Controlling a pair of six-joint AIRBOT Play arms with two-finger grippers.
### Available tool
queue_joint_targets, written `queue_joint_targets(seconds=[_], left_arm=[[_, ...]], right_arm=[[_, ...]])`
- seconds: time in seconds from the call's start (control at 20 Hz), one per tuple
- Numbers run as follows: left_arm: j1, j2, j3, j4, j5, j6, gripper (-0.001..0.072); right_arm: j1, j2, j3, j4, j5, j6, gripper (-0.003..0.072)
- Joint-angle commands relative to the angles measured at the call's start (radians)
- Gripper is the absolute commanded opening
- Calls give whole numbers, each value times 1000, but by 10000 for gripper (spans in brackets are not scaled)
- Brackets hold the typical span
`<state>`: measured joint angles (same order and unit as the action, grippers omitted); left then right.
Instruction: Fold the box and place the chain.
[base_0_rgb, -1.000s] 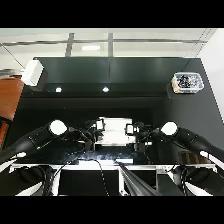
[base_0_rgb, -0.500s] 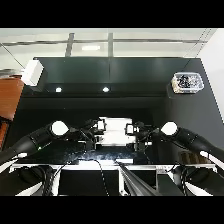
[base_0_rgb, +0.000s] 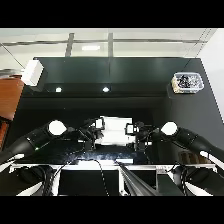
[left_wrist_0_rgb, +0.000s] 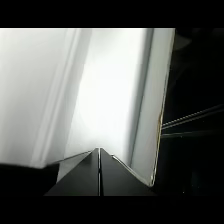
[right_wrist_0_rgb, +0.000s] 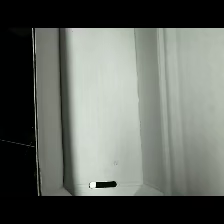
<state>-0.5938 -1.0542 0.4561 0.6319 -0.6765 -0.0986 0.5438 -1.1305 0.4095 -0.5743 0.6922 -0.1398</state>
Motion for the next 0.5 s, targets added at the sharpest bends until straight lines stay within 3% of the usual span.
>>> queue_joint_targets(seconds=[0.0,0.25,0.45], left_arm=[[77,84,1,91,-69,-138,25],[333,287,1,269,-228,-484,27],[594,304,-2,333,-341,-892,26]], right_arm=[[1,0,0,-2,2,0,390],[1,0,0,-2,2,0,390],[1,0,0,-2,2,0,390]])
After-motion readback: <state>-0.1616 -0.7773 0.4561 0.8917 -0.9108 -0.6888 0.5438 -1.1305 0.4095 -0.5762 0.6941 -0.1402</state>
